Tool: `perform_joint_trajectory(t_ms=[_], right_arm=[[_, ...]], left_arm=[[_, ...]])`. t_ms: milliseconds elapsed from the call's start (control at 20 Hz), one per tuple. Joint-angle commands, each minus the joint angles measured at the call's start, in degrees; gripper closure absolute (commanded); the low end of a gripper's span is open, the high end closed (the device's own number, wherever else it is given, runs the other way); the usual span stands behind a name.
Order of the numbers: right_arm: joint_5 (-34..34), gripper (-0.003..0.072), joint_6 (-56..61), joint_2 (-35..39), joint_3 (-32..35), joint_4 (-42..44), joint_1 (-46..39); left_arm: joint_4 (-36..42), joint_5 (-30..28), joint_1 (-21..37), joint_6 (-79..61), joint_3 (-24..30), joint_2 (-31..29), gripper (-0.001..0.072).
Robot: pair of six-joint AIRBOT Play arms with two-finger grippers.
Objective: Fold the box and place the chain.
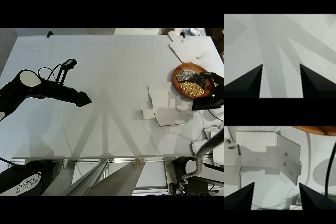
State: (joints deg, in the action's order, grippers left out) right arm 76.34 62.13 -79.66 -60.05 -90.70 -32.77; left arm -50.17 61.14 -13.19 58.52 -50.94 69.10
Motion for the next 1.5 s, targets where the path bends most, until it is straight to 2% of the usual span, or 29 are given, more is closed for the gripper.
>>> perform_joint_trajectory(t_ms=[0, 150, 250, 450, 500, 700, 900, 1050, 1150, 1300, 1450], right_arm=[[-3.58, 0.0115, -1.2, -1.92, -0.04, -0.33, -0.02], [-3.34, 0.0125, -1.86, -4.07, -0.04, 1.97, -0.02], [-3.52, 0.0212, -2.78, -4.66, -0.04, 5.51, -0.02], [-1.36, 0.0629, -2.91, -4.63, -0.07, 5.22, -0.02], [-0.24, 0.0676, -3.85, -4.61, -0.07, 5.55, -0.02], [5.64, 0.0673, -6.75, -3.85, -0.07, 12.94, -0.02], [8.83, 0.0674, -6.69, -1.64, -0.04, 28.79, 0.39], [8.02, 0.0675, -6.12, 0.35, 0.0, 30.36, 5.66], [4.42, 0.0675, -5.6, 2.03, 0.26, 30.29, 11.28], [-7.56, 0.0675, -5.62, 4.98, 0.74, 31.12, 19.47], [-13.9, 0.0675, -5.62, 5.35, 1.31, 33.9, 25.51]], left_arm=[[0.0, -0.02, -0.02, -0.02, -0.02, -0.02, 0.0212], [-0.02, -0.02, -0.02, -0.02, -0.02, -0.02, 0.0212], [0.0, -0.02, -0.02, 0.0, -0.02, -0.02, 0.0212], [0.0, -0.02, -0.02, -0.02, -0.02, -0.02, 0.0212], [0.0, -0.02, -0.02, -0.02, -0.02, -0.02, 0.0212], [0.0, -0.02, -0.02, -0.02, -0.02, -0.02, 0.0212], [0.0, -0.02, -0.02, -0.02, -0.02, -0.02, 0.0212], [0.0, -0.02, -0.02, 0.0, -0.02, -0.02, 0.0212], [0.0, -0.02, -0.02, -0.02, -0.02, -0.02, 0.0212], [-0.02, -0.02, -0.02, -0.02, -0.02, -0.02, 0.0212], [0.0, -0.02, -0.02, 0.0, -0.02, -0.02, 0.0212]])
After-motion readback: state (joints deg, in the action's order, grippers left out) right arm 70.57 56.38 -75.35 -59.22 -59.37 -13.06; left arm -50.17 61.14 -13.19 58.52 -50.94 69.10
